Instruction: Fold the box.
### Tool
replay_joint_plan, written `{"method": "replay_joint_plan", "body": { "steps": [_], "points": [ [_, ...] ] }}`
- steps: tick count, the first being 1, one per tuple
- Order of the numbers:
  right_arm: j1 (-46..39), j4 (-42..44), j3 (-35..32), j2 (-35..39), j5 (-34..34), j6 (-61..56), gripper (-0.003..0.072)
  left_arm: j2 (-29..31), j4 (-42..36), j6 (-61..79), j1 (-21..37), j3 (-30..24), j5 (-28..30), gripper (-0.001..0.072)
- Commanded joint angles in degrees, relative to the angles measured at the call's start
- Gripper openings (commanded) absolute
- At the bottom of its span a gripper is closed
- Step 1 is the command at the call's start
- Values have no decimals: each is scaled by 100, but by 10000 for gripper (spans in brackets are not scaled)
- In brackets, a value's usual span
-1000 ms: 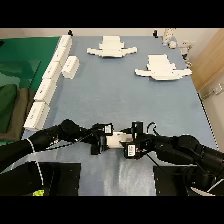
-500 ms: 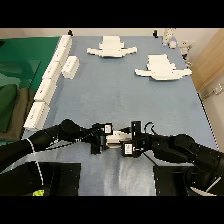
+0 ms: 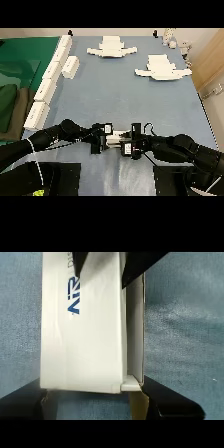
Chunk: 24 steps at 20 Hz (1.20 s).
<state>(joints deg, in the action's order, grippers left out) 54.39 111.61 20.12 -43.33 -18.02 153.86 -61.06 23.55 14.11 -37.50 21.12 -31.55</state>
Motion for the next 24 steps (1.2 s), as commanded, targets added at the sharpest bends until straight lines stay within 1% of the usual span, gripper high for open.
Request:
{"method": "replay_joint_plan", "body": {
  "steps": [1,3,4,8,9,12,13,15,21,22,23,24],
  "points": [
    [4,184,4,-4,-190,4,211,0,2,-2,-2,0,-9,459],
    [4,184,2,-13,-219,2,210,0,2,-2,-2,0,-9,459],
    [4,184,2,-26,-225,4,195,0,2,-2,-2,0,-9,459],
    [4,184,2,-28,-260,2,191,0,2,-2,-2,0,-7,459],
    [4,184,2,-28,-275,2,168,0,0,-2,-2,0,-7,459],
    [4,184,2,-28,-352,2,164,0,2,-2,-2,0,-7,459],
    [4,184,2,-28,-372,2,185,0,2,-2,-2,0,-7,459],
    [4,184,2,-28,-393,4,322,0,2,-2,-2,0,-7,459],
    [4,184,4,17,-391,4,327,0,2,-2,-2,0,-9,459],
    [4,184,4,59,-389,4,389,0,2,-2,-2,0,-7,459],
    [4,184,4,111,-391,4,470,0,0,-2,-2,2,-7,459],
    [2,190,4,190,-393,2,470,0,2,-2,-2,0,-9,459]
  ]
}}
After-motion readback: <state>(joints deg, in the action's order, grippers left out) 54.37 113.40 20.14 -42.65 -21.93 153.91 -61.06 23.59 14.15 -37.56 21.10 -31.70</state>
